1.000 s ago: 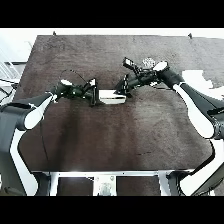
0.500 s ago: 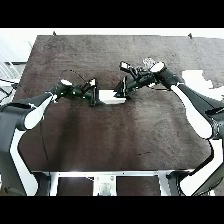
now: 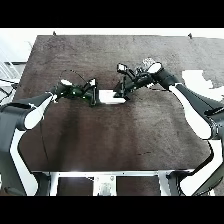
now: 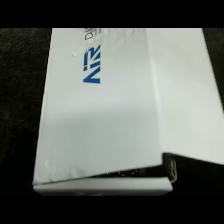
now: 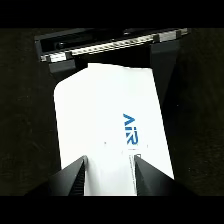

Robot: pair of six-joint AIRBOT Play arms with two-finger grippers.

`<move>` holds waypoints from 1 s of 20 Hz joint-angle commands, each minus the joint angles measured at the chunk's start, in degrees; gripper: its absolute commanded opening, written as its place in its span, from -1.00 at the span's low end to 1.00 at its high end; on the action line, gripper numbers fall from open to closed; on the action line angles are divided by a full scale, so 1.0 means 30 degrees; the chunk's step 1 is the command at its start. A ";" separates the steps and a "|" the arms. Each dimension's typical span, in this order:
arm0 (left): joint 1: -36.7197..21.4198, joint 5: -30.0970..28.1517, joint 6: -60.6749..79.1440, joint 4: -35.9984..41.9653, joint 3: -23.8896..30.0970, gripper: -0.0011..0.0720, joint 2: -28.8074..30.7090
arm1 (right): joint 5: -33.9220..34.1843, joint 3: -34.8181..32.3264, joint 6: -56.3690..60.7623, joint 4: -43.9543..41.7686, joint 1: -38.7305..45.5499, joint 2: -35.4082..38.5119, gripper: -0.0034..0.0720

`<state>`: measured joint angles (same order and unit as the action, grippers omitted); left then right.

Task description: Fold the box and place the chain.

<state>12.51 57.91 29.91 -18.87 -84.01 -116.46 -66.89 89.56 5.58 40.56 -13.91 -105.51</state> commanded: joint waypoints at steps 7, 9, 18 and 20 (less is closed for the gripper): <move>0.0000 0.0007 0.0007 0.0000 0.0000 0.74 0.0015 | 0.0663 0.0393 0.0000 0.0124 -0.0022 -0.0015 0.06; 0.0000 0.0007 0.0007 -0.0007 0.0000 0.74 0.0015 | 0.0663 0.0860 0.0000 -0.0029 -0.0022 -0.0015 0.06; 0.0000 0.0007 0.0007 -0.0007 0.0000 0.74 0.0015 | 0.0823 0.1049 -0.0007 0.0342 -0.0168 -0.0036 0.05; 0.0000 0.0007 0.0007 0.0000 0.0000 0.74 0.0015 | 0.0831 0.1049 -0.0007 0.0590 -0.0321 -0.0036 0.03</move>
<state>12.47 57.87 29.89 -18.85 -84.01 -116.46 -64.49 92.62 5.54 41.54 -14.39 -105.60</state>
